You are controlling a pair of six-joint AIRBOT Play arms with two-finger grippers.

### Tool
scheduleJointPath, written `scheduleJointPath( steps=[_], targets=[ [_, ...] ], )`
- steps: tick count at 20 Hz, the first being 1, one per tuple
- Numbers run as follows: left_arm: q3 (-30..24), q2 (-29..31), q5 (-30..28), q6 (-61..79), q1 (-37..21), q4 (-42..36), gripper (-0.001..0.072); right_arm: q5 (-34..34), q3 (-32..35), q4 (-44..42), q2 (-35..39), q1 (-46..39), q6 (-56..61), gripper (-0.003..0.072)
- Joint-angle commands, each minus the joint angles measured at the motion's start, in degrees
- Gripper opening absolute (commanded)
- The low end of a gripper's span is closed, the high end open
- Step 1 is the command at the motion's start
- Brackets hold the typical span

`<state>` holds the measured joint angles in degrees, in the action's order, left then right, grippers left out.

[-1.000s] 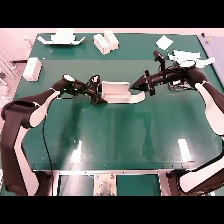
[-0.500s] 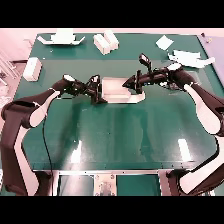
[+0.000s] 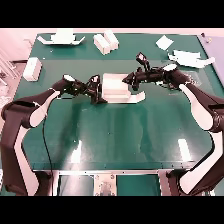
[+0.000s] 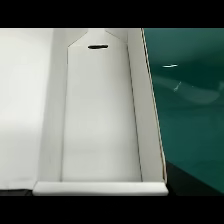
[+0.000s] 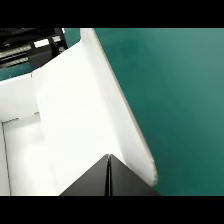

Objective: Fold the box and place the chain.

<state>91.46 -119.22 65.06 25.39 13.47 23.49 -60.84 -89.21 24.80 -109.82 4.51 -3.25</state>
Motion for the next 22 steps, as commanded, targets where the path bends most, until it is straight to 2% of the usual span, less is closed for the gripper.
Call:
scheduleJointPath(
  steps=[1,4,9,13,15,16,18,19,20,22],
  targets=[
    [0.02,-0.02,0.13,0.15,-0.07,0.04,0.0391,-0.31,-0.57,1.25,-3.3,0.17,1.64,0.0017],
    [0.02,-0.02,0.11,0.15,-0.07,0.04,0.0391,-0.26,-0.57,4.72,-5.4,0.55,2.23,0.0017],
    [0.02,-0.02,0.09,0.15,-0.07,0.04,0.0391,-1.81,-2.75,4.81,-4.59,0.63,2.4,0.0016],
    [0.02,-0.02,0.0,0.15,-0.07,0.04,0.0391,-1.64,-4.46,5.22,2.71,0.24,5.55,0.0013],
    [0.02,-0.02,-0.04,0.15,-0.07,0.07,0.039,-3.32,-4.44,11.52,7.34,-0.85,9.77,0.0021],
    [0.02,-0.02,-0.07,0.15,-0.07,0.07,0.0391,-5.29,-4.44,15.5,8.94,-1.38,11.32,0.0123],
    [0.02,-0.02,-0.07,0.15,-0.07,0.07,0.039,-9.09,-4.37,21.79,10.82,-2.45,15.23,0.0178],
    [0.02,-0.02,-0.07,0.15,-0.07,0.07,0.0391,-10.62,-3.93,23.87,11.41,-2.86,16.0,0.0307],
    [0.02,-0.02,-0.07,0.15,-0.07,0.07,0.0391,-11.17,-3.3,25.24,11.74,-2.97,17.81,0.0367],
    [0.02,-0.02,-0.07,0.15,-0.07,0.07,0.0391,-13.55,-1.09,28.06,11.78,-3.17,19.96,0.0387]
  ],
)
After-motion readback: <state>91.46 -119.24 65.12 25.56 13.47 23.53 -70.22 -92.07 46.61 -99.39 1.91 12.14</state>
